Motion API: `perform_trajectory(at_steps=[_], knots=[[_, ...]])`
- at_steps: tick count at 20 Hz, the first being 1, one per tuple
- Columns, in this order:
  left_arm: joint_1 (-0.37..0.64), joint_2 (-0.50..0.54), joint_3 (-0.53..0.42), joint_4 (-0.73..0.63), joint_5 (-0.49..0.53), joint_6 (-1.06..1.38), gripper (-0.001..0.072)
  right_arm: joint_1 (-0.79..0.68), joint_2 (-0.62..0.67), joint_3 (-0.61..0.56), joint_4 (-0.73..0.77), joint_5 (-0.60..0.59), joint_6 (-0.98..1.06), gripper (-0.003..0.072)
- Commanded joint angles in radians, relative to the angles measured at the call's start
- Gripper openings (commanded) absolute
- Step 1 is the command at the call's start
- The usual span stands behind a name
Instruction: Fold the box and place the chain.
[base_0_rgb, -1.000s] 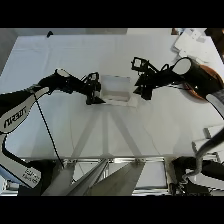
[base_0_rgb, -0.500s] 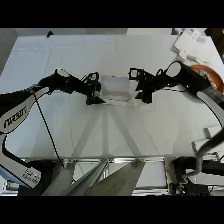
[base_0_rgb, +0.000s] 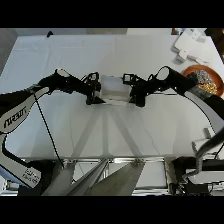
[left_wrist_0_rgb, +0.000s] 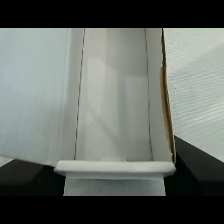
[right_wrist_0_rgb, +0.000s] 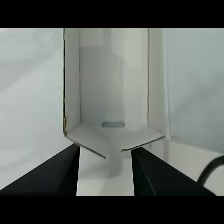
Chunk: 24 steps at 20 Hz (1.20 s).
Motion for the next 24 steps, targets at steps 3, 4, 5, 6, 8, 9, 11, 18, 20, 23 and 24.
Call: perform_trajectory(at_steps=[3,4,5,6,8,9,11,18,20,23,24], knots=[[0.0,0.001,0.0,0.0,0.0,0.0,0.0436,0.027,-0.007,0.0,0.008,-0.061,0.003,0.0254],[0.0,0.001,0.0,0.0,0.0,0.0,0.0437,0.027,-0.007,0.0,0.008,-0.06,0.003,0.0206],[0.0,0.001,0.0,0.0,0.0,0.0,0.0437,0.027,-0.007,0.0,0.008,-0.06,0.003,0.0157],[0.0,0.001,0.0,0.0,0.0,0.0,0.0436,0.027,-0.007,0.0,0.008,-0.06,0.003,0.0155],[0.0,0.001,0.0,0.0,0.0,0.0,0.0437,0.027,-0.007,0.0,0.012,-0.06,0.003,0.0155],[0.0,0.001,0.0,0.0,0.0,0.0,0.0436,0.027,-0.007,0.0,0.016,-0.061,0.004,0.0155],[0.0,0.001,0.0,0.0,0.0,0.0,0.0436,0.027,-0.007,0.0,0.039,-0.061,0.004,0.016],[0.0,0.001,0.0,0.0,0.0,0.0,0.0436,0.027,-0.007,0.0,0.064,-0.062,0.004,0.0449],[0.0,0.001,0.0,0.0,0.0,0.0,0.0437,0.027,-0.007,0.0,0.064,-0.061,0.004,0.0449],[0.0,0.001,0.0,0.0,0.0,0.0,0.0436,0.027,-0.007,0.0,0.064,-0.061,0.015,0.0426],[0.0,0.001,0.0,0.0,0.0,0.0,0.0436,0.027,-0.007,0.0,0.064,-0.061,0.015,0.0387]])
